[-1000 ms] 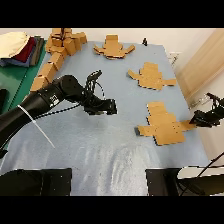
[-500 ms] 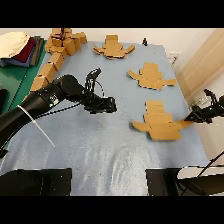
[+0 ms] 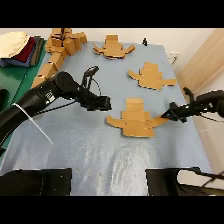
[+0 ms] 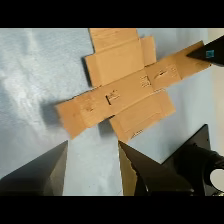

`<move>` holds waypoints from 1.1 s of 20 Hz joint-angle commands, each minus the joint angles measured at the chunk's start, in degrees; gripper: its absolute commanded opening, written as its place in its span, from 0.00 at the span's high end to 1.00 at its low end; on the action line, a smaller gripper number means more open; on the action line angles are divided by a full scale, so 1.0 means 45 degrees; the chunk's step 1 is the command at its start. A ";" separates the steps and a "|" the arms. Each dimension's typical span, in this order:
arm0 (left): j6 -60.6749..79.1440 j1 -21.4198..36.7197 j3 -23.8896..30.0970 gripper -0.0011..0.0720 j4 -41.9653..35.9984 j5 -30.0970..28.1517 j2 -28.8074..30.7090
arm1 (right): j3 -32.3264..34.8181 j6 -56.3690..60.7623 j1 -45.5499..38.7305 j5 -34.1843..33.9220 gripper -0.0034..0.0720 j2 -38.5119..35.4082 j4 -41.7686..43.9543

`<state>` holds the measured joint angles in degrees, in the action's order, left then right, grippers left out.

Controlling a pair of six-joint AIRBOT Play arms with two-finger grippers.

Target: Fold the box.

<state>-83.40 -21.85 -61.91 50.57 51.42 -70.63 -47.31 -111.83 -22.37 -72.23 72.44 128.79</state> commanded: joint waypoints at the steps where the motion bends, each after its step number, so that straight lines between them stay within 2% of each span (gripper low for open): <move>1: 0.0457 0.0913 -0.0121 0.35 0.0000 0.0894 0.0005 | 0.2123 0.1384 0.2302 0.3138 0.94 -0.1933 -0.0359; 2: 0.0588 0.1132 -0.0141 0.33 -0.0010 0.1078 0.0005 | 0.2176 0.1656 0.2642 0.3084 0.89 -0.2079 -0.0806; 3: 0.0821 0.1292 -0.0155 0.31 -0.0005 0.1341 0.0005 | 0.2098 0.1962 0.2832 0.2866 0.63 -0.2055 -0.1175; 4: 0.1025 0.1389 -0.0155 0.31 -0.0010 0.1579 0.0005 | 0.2059 0.2181 0.2880 0.2662 0.49 -0.1982 -0.1345; 7: 0.1423 0.1447 -0.0160 0.31 -0.0005 0.1826 0.0005 | 0.2045 0.1909 0.2880 0.2565 0.50 -0.1423 -0.1146; 11: 0.2025 0.1462 -0.0330 0.31 -0.0010 0.2210 -0.0010 | 0.1379 -0.0806 0.2900 0.1554 0.58 0.0282 0.0627; 15: 0.2059 0.1462 -0.0491 0.31 -0.0024 0.2268 -0.0005 | -0.0010 -0.1423 0.3410 0.0753 0.58 0.1379 0.0714; 18: 0.2050 0.1443 -0.0491 0.31 -0.0408 0.2356 -0.0005 | -0.0345 -0.1739 0.3847 0.0214 0.60 0.1545 0.0685; 19: 0.2055 0.1443 -0.0491 0.31 -0.0529 0.2385 -0.0010 | -0.0345 -0.1851 0.3944 0.0121 0.67 0.1579 0.0680; 20: 0.2064 0.1447 -0.0491 0.31 -0.0588 0.2375 -0.0010 | -0.0340 -0.1967 0.4046 0.0000 0.67 0.1642 0.0665; 21: 0.2064 0.1447 -0.0491 0.31 -0.0578 0.2395 -0.0005 | -0.0340 -0.1987 0.4133 -0.0010 0.71 0.1685 0.0670; 22: 0.2064 0.1452 -0.0491 0.31 -0.0578 0.2419 -0.0005 | -0.0340 -0.2152 0.4226 0.0039 0.86 0.1690 0.0695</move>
<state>-74.28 -15.35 -64.05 48.73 62.02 -70.63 -48.29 -119.50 -4.64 -70.87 79.33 131.57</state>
